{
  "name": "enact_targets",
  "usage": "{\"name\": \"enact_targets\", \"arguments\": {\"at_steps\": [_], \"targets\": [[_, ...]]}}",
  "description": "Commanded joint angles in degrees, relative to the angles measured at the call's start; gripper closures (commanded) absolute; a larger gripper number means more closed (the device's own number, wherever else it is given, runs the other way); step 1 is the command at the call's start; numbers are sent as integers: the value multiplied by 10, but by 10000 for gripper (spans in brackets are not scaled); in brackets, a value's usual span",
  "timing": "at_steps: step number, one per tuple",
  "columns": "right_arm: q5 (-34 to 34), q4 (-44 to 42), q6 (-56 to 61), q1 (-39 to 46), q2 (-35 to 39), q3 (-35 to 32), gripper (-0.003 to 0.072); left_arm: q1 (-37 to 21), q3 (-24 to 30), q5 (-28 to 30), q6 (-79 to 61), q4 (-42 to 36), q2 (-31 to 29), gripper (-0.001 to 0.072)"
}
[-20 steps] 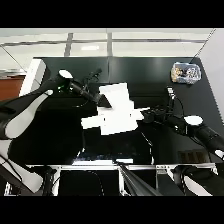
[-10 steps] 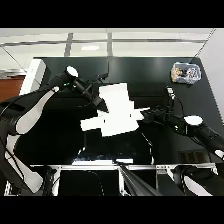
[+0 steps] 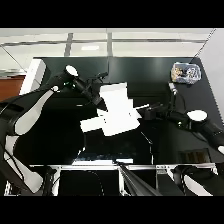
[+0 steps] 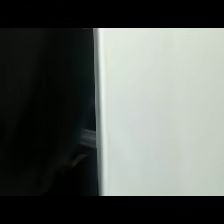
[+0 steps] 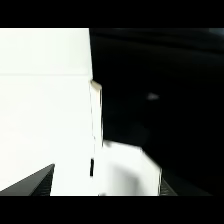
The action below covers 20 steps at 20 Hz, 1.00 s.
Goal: Fold the box and place the chain.
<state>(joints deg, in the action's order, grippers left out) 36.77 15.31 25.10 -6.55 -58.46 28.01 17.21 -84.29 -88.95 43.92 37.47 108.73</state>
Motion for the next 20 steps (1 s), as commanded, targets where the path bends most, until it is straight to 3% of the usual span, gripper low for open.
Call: {"name": "enact_targets", "arguments": {"at_steps": [1,3,6,11,15,20], "targets": [[143,184,-2,46,1,89,-2,9,35,5,-32,-9,-46,688],[211,275,-23,49,1,134,-2,23,110,74,-114,-25,-111,687],[245,289,-79,42,1,134,-1,38,189,204,-221,-26,-174,685],[175,350,-152,-24,0,97,-1,50,192,234,-366,-3,-162,686],[173,405,-151,-44,0,86,-1,81,192,277,-368,104,-152,686],[174,406,-153,-50,0,73,-1,106,192,341,-367,111,-149,685]]}}
